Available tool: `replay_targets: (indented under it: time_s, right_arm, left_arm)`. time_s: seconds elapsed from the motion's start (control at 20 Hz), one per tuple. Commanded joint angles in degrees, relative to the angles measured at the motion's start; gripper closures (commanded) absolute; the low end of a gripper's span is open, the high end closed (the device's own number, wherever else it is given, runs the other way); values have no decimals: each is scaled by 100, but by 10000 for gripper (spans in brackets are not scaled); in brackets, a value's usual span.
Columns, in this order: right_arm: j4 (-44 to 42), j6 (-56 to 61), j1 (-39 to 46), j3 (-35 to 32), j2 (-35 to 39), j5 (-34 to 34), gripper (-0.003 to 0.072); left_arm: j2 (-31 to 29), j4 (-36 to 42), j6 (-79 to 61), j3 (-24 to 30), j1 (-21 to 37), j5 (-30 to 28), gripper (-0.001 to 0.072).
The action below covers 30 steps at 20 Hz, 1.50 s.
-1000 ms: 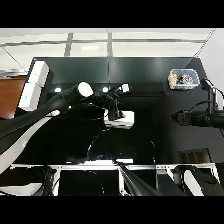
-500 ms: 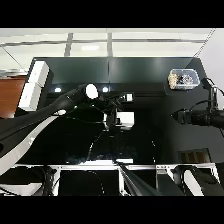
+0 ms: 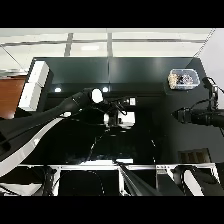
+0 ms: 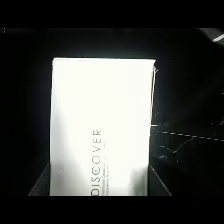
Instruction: Fold the box and place the chain.
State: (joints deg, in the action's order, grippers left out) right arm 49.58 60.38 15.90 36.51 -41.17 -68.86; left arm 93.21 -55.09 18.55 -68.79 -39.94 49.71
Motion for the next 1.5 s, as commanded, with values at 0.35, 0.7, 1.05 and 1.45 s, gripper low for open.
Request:
replay_targets:
  time_s: [0.35, 0.7, 1.05, 1.45]
  right_arm:
    - [-2, -155, 4, -35, 4, 42, 671]
    - [-105, -168, 4, -306, 4, 83, 671]
    - [-649, -164, -9, -304, 4, 190, 671]
    - [-667, -59, -9, -304, 2, 208, 671]
  left_arm:
    - [-1661, -3108, 5381, 577, 2389, 2881, 355]
    - [-3283, -3193, 5370, 2275, 6063, 2868, 355]
    - [-3338, -2184, 3998, 2573, 8161, 1475, 354]
    - [-2861, -1941, 2675, 2559, 7661, 254, 354]
